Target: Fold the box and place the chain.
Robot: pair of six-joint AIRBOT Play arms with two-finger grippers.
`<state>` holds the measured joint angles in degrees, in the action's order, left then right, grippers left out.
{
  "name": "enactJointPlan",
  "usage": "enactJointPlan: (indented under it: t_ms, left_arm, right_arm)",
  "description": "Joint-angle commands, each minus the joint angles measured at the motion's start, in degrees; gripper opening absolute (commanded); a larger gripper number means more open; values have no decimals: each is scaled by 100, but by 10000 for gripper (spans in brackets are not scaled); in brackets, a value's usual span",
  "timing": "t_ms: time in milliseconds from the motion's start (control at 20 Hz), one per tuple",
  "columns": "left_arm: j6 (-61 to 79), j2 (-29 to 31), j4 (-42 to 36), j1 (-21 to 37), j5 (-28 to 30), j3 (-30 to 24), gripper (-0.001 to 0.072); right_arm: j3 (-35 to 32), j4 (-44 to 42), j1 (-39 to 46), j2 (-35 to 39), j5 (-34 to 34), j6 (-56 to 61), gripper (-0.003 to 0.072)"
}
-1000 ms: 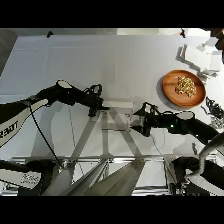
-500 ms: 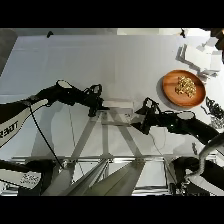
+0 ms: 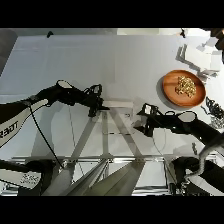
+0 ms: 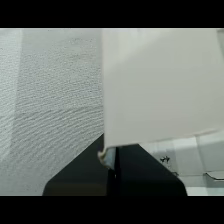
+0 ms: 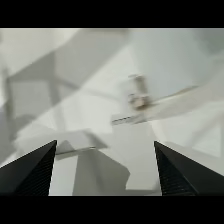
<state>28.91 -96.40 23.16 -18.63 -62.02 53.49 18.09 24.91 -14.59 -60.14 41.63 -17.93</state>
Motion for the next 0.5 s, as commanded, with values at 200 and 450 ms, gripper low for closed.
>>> enactJointPlan:
  t_ms: [200,450]
  left_arm:
    - [2,-2,2,-2,4,2,8]
    - [2,0,2,-2,4,2,8]
  right_arm:
    - [0,656,2,35,422,37,693]
    - [0,678,2,35,452,35,693]
